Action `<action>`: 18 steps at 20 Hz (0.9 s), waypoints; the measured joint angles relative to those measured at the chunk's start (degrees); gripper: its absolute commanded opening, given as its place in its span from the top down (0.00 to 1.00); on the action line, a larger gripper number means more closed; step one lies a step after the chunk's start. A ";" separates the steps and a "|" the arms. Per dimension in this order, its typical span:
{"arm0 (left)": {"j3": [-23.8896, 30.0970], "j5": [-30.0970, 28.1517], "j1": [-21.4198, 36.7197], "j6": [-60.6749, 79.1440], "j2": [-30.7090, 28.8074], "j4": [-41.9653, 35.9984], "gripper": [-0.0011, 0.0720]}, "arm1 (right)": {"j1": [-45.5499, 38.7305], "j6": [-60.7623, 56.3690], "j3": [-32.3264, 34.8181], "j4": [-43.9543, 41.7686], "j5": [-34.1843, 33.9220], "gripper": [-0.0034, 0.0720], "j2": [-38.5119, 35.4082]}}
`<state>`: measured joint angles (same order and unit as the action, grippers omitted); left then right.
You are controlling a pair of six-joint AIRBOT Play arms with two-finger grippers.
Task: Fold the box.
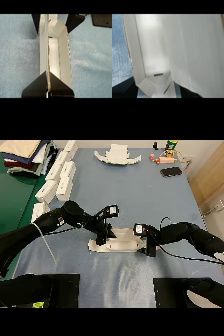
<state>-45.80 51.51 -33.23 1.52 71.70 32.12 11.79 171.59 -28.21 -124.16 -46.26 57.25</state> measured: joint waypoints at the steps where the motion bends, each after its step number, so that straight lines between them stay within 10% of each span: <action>1: 0.00 0.00 0.00 0.00 0.00 0.00 0.97 | 0.00 0.26 0.00 0.11 0.09 0.02 0.00; 13: 0.00 0.02 0.00 0.00 0.00 0.00 0.97 | 0.85 0.79 -0.02 -0.09 0.17 0.02 2.32; 18: 0.00 0.02 0.00 -0.02 0.02 0.00 0.97 | 0.98 0.79 -0.02 -0.15 0.42 0.19 3.34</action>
<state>-45.80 51.53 -33.23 1.50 71.72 32.12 12.78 172.37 -28.23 -124.31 -45.84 60.60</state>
